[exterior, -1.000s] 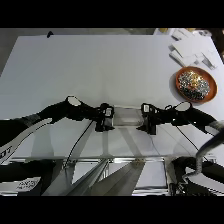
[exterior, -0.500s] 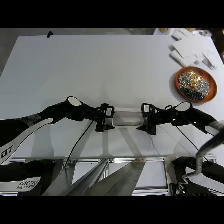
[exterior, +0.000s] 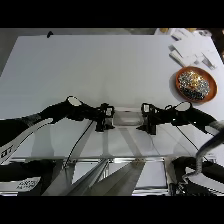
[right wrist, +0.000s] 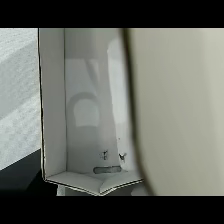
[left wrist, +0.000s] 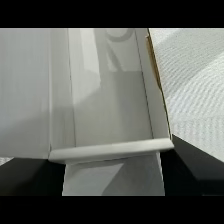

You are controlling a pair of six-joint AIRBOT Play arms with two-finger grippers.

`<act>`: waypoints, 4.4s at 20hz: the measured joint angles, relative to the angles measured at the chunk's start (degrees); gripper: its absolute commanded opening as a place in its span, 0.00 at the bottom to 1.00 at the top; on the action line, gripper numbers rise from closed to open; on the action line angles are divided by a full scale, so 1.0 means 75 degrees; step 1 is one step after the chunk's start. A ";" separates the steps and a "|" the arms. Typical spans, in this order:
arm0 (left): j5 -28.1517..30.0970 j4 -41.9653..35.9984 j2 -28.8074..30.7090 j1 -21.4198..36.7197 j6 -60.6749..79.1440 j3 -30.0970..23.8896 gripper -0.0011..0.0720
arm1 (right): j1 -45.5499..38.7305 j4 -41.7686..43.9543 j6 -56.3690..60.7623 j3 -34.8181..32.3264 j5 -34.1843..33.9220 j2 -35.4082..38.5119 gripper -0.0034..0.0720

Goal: Fold the box and place the chain.

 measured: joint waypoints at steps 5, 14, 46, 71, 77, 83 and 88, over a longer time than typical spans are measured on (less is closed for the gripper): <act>0.0003 -0.0003 0.0000 0.0000 0.0000 0.0000 0.11 | 0.0000 0.0000 0.0000 0.0000 0.0000 0.0000 0.38; 0.0023 -0.0009 0.0000 0.0000 0.0006 0.0000 0.11 | 0.0000 -0.0111 0.0224 0.0000 0.0050 0.0038 0.92; 0.0003 -0.0003 0.0000 0.0000 -0.0003 0.0000 0.11 | 0.0000 0.0067 0.3232 -0.0003 0.0417 0.3217 0.06; 0.0012 0.0000 0.0000 0.0000 0.0003 0.0000 0.11 | 0.0000 0.0254 0.4864 0.0248 -0.1314 0.2396 0.06; 0.0000 0.0000 0.0000 0.0000 0.0003 0.0000 0.11 | 0.0000 -0.1743 0.5630 0.0364 0.0312 0.4249 0.06; 0.0000 0.0000 0.0000 0.0000 0.0003 0.0000 0.11 | 0.0000 -0.4042 0.6548 0.0376 0.2818 0.4791 0.06; 0.0000 -0.0003 0.0000 0.0000 0.0000 0.0000 0.11 | 0.0000 -0.4532 0.6589 0.0367 0.3252 0.4864 0.06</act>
